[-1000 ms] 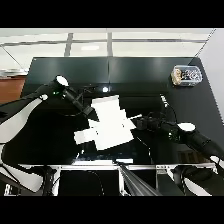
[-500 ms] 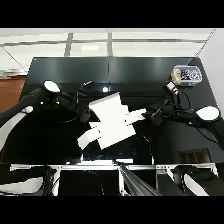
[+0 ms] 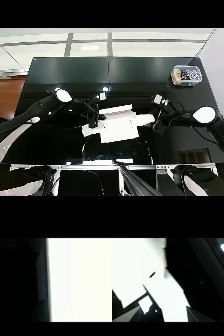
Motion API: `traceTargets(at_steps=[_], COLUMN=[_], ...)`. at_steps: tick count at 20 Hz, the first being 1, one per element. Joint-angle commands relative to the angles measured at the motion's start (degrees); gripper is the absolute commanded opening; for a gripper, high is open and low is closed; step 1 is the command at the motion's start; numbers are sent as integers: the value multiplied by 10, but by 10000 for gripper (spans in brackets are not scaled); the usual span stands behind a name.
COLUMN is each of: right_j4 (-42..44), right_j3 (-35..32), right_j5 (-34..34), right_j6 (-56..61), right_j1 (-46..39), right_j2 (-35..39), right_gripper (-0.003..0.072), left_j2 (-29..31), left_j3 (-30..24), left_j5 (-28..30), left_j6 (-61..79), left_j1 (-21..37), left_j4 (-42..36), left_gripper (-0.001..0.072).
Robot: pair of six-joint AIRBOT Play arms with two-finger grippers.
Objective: Fold the box and place the chain.
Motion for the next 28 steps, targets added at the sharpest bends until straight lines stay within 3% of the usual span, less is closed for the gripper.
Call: traceTargets(at_steps=[1, 5, 13, 19, 25, 28], right_j4=[-21, -22, -16, 86, 115, 125], right_j3=[-16, -48, -77, -77, -76, -72], right_j5=[-18, -83, -102, -123, -212, -213], right_j6=[-3, -5, -81, -234, -254, -254], right_j1=[49, 97, 128, 154, 195, 197], right_j2=[-3, -4, -7, -71, -99, -99], right_gripper=[648, 648, 648, 648, 648, 648], left_j2=[-6, -11, -11, -11, -11, -11], left_j3=[-1, -1, 2, 2, 2, 2], left_j5=[53, 53, 52, 53, 54, 54], left_j6=[21, 21, 21, 21, 21, 21], left_j1=[-12, -14, -15, -15, -15, -15], left_j4=[64, 70, 68, 67, 68, 68], left_gripper=[30, 30, 31, 31, 31, 31])
